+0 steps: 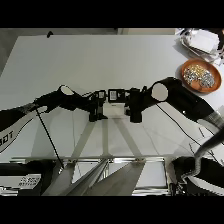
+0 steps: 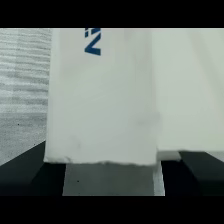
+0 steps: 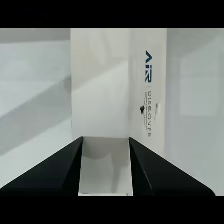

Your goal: Fold the box and place the chain.

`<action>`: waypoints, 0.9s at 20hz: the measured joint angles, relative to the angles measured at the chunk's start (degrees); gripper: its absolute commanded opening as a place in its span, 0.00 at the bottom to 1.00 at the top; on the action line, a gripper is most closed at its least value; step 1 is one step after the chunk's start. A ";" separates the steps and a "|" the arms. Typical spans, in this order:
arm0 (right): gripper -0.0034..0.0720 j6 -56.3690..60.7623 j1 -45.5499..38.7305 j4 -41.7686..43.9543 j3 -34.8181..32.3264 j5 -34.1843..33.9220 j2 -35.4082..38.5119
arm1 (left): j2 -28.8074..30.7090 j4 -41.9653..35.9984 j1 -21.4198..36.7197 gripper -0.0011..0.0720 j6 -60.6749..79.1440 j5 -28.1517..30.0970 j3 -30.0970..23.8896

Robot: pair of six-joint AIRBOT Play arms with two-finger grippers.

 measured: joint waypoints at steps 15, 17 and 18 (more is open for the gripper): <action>0.43 0.02 0.44 1.84 -3.15 -4.15 1.42 | 0.00 0.00 0.00 0.26 0.00 0.00 0.00; 0.43 0.00 0.37 1.57 -3.15 -4.87 1.42 | 0.00 0.00 0.00 0.26 0.00 0.00 0.00; 0.43 -0.02 0.31 1.40 -3.15 -5.27 1.42 | 0.00 0.00 0.00 0.26 0.00 0.00 0.00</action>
